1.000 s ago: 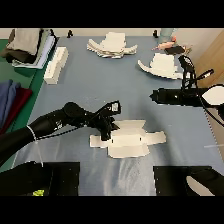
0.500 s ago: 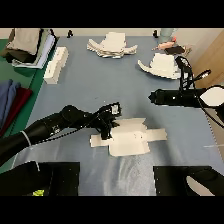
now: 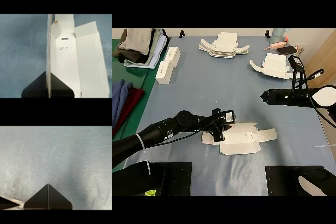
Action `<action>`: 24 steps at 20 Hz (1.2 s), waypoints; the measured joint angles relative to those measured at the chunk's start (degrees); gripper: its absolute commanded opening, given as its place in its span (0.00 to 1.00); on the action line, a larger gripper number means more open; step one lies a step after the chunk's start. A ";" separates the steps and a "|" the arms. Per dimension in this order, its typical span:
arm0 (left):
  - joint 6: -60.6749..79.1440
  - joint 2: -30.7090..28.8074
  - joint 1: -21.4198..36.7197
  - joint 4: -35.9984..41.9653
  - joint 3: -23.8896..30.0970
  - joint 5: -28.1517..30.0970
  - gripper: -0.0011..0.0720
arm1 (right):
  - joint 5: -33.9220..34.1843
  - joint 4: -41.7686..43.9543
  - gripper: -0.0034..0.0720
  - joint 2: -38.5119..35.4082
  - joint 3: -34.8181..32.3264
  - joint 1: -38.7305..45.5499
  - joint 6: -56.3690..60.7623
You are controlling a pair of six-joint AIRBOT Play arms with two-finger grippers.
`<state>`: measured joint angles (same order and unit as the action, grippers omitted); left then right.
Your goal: Fold the box.
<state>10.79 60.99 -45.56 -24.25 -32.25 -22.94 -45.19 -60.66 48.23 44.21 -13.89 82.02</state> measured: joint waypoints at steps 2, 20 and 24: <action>0.20 0.55 -0.63 0.26 0.42 1.25 0.03 | 0.02 0.00 0.04 0.00 0.00 0.00 0.00; 3.43 -6.40 -1.60 0.48 0.13 6.99 0.03 | 0.07 0.42 0.04 0.00 0.00 -0.04 0.00; 5.38 -6.51 -1.60 0.50 0.59 8.35 0.03 | 0.31 0.50 0.04 0.00 0.00 -0.04 0.00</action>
<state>16.16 54.48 -47.16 -23.75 -31.66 -14.59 -44.88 -60.16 48.23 44.21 -13.93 82.02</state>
